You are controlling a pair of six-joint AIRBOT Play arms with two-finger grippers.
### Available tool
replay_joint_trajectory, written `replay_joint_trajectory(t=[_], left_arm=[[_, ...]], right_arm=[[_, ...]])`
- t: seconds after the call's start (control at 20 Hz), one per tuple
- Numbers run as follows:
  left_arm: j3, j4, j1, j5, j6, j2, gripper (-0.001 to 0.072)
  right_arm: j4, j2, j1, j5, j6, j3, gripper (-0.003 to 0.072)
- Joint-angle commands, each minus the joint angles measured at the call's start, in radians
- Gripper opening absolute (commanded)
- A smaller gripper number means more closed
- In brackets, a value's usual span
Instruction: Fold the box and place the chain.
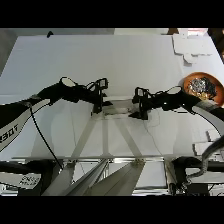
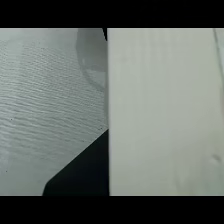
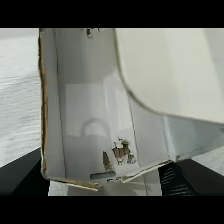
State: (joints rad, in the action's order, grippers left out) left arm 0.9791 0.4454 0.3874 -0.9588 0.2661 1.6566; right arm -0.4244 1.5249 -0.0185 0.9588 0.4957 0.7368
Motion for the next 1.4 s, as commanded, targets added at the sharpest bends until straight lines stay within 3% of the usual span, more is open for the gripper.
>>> replay_joint_trajectory(t=[0.0,1.35], left_arm=[[0.000,0.000,0.000,0.005,-0.001,0.000,0.0013],[0.000,0.000,0.000,0.004,-0.001,0.000,0.0013]], right_arm=[[0.011,0.022,-0.001,0.031,0.011,0.004,0.0705],[0.012,0.038,-0.001,0.084,0.010,0.005,0.0705]])
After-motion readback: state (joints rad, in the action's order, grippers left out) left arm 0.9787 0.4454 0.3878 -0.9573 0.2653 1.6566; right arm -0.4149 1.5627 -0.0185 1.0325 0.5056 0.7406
